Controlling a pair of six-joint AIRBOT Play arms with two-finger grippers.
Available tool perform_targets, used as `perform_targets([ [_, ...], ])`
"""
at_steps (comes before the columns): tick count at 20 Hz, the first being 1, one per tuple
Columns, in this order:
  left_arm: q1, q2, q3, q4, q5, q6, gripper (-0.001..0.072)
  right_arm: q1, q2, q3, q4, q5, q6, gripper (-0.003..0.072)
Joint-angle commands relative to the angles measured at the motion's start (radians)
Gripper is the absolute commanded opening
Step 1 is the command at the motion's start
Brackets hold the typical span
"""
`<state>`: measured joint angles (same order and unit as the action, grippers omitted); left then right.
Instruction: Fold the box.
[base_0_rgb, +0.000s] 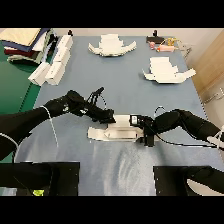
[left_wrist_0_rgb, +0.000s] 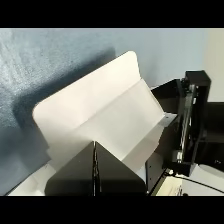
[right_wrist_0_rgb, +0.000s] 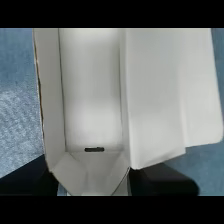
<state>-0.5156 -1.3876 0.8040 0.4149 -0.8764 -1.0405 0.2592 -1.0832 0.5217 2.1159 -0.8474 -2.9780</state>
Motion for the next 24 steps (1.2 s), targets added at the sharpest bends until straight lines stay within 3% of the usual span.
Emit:
perform_targets([
  [1, 0.025, 0.055, 0.013, -0.018, -0.099, 0.078, 0.0011, 0.001, 0.000, 0.001, 0.000, 0.001, 0.004, 0.0502],
  [4, 0.070, 0.190, 0.009, 0.014, -0.174, 0.137, 0.0012, 0.001, 0.000, 0.001, 0.000, 0.001, 0.004, 0.0502],
  [8, 0.089, 0.393, -0.025, 0.204, -0.206, 0.149, 0.0011, 0.001, 0.000, 0.001, 0.000, 0.001, 0.004, 0.0502],
  [11, 0.087, 0.542, -0.100, 0.233, -0.291, 0.349, 0.0012, 0.001, 0.000, 0.001, 0.001, 0.001, 0.004, 0.0502],
  [13, 0.085, 0.605, -0.145, 0.264, -0.285, 0.458, 0.0027, 0.001, 0.000, 0.001, 0.000, 0.001, 0.004, 0.0502],
  [15, 0.085, 0.618, -0.174, 0.305, -0.248, 0.506, 0.0630, 0.001, 0.000, 0.000, 0.000, 0.001, 0.004, 0.0502],
  [16, 0.085, 0.615, -0.184, 0.318, -0.223, 0.507, 0.0668, 0.001, 0.000, 0.001, 0.000, 0.001, 0.004, 0.0502],
  [24, 0.072, 0.490, -0.205, 0.327, -0.173, 0.869, 0.0670, 0.001, 0.000, 0.001, 0.000, 0.001, 0.004, 0.0502],
])
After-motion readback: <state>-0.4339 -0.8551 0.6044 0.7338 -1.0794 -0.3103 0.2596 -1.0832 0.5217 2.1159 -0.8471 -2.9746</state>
